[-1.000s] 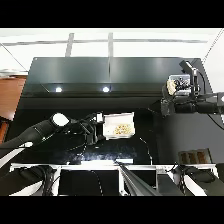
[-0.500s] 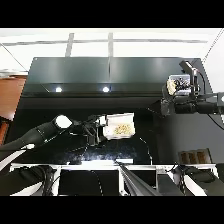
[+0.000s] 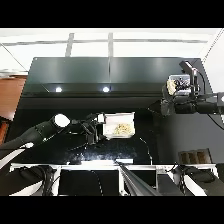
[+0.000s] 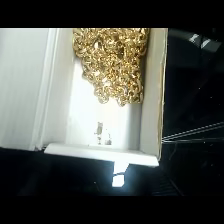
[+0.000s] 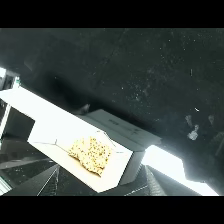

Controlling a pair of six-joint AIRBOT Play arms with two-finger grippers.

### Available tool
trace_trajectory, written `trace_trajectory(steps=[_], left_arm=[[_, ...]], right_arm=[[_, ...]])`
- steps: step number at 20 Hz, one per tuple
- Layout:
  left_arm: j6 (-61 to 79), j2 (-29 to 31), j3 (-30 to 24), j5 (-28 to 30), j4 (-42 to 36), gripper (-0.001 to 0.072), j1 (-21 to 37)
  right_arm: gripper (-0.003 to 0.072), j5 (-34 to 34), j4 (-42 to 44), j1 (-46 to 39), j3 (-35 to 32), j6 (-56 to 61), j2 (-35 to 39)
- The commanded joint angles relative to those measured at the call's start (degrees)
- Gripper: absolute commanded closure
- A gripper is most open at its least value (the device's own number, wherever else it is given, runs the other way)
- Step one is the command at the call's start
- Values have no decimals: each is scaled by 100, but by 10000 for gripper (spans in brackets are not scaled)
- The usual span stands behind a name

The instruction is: Fold the box and place the chain.

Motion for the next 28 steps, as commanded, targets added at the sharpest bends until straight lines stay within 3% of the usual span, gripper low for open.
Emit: trace_trajectory(steps=[1, 16, 17, 18, 19, 22, 26, 28], left_arm=[[9, -4, 4, -151, 0, 7, 50], [157, -39, 17, -166, -74, 16, -24], [157, -39, 17, -168, -74, 66, -24], [157, -39, 17, -168, -74, 222, -24], [157, -39, 17, -173, -72, 295, -24], [157, -39, 17, -168, -76, 367, -24], [151, -39, 17, -162, -44, 379, 31], [133, -39, 17, -157, -83, 379, 72]], right_arm=[[67, -2, 0, -2, -2, 0, 7], [67, 0, 2, -2, -2, 2, 7], [67, -2, 2, -2, -2, 2, 7], [67, -2, 2, -2, -2, 2, 7], [67, -2, 2, -2, -2, 2, 7], [67, 0, 2, -2, -2, 2, 7], [66, 9, 166, 50, -2, 251, 4], [66, -319, 306, 330, -2, 275, -2]])
